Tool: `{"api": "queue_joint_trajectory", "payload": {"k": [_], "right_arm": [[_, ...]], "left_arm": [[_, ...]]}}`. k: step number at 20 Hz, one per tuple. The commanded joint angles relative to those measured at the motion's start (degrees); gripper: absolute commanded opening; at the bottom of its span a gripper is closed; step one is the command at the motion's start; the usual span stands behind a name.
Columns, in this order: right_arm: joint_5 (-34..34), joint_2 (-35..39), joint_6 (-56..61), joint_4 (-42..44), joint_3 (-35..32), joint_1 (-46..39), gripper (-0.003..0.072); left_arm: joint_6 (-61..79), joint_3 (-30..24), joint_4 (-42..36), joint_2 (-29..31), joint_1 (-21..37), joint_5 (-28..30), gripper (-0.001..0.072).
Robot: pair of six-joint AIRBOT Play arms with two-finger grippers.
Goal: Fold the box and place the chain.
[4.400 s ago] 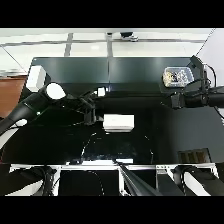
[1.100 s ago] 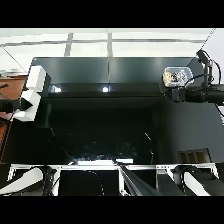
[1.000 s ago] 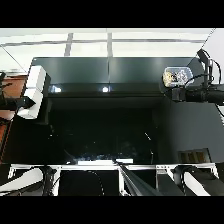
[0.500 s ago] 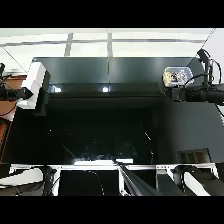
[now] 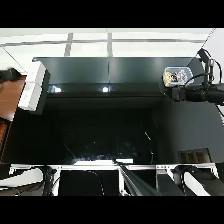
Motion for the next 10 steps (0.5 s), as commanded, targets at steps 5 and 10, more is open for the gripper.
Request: {"api": "queue_joint_trajectory", "payload": {"k": [5, 10], "right_arm": [[-8.96, 2.21, 1.31, -11.5, -3.93, -0.04, 0.0011], [-18.27, 2.23, 1.33, -16.44, -10.49, -0.02, 0.0017]], "left_arm": [[-11.72, 4.04, -6.19, 10.62, -9.27, -16.44, 0.002], [-12.31, -25.27, 2.14, 29.33, -24.28, 4.02, 0.0023]]}}
